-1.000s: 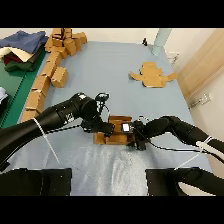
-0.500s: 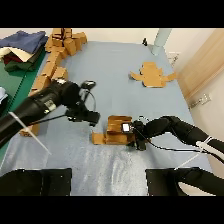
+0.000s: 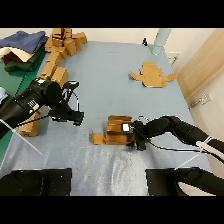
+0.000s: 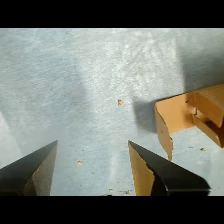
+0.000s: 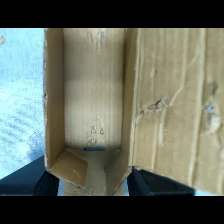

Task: Fold the box.

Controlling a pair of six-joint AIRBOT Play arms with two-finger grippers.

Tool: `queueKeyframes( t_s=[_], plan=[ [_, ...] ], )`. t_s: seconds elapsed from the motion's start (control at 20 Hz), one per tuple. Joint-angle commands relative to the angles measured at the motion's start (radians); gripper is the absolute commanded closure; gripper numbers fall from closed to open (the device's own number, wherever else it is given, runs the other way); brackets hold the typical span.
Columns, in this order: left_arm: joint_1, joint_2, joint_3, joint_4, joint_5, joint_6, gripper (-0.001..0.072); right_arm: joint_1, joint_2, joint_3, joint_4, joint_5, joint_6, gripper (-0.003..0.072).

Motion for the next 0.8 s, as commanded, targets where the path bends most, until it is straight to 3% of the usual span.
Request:
queueKeyframes(
  t_s=[0.0, 0.1, 0.15, 0.2, 0.25, 0.3, 0.4, 0.5, 0.55, 0.75],
  plan=[
    [0.007, 0.003, -0.019, 0.034, 0.032, -0.001, 0.0009, 0.000, 0.001, 0.001, 0.000, 0.000, 0.000, 0.0184],
    [0.007, -0.006, -0.033, 0.078, 0.039, -0.070, 0.0011, 0.000, 0.001, 0.001, 0.000, 0.000, 0.000, 0.0184],
    [0.007, -0.014, -0.047, 0.082, 0.040, -0.085, 0.0125, 0.000, 0.001, 0.001, 0.000, 0.000, 0.000, 0.0183],
    [0.007, -0.022, -0.068, 0.075, 0.050, -0.097, 0.0359, 0.000, 0.001, 0.001, 0.000, 0.000, 0.000, 0.0184],
    [0.007, -0.029, -0.092, 0.043, 0.078, -0.105, 0.0537, 0.000, 0.001, 0.001, 0.000, 0.000, 0.000, 0.0184],
    [0.007, -0.037, -0.119, -0.019, 0.114, -0.103, 0.0604, 0.000, 0.001, 0.001, 0.000, 0.000, 0.000, 0.0184],
    [0.006, -0.051, -0.172, -0.169, 0.188, -0.061, 0.0605, 0.000, 0.001, 0.001, 0.000, 0.000, 0.000, 0.0184],
    [0.006, -0.066, -0.216, -0.299, 0.239, -0.006, 0.0696, 0.000, 0.001, 0.001, 0.000, 0.000, 0.000, 0.0184],
    [0.006, -0.070, -0.235, -0.343, 0.259, 0.011, 0.0695, 0.000, 0.001, 0.001, 0.000, 0.000, 0.000, 0.0184],
    [-0.021, -0.071, -0.269, -0.403, 0.303, 0.019, 0.0696, 0.000, 0.001, 0.001, 0.000, 0.000, 0.000, 0.0183]
  ],
)
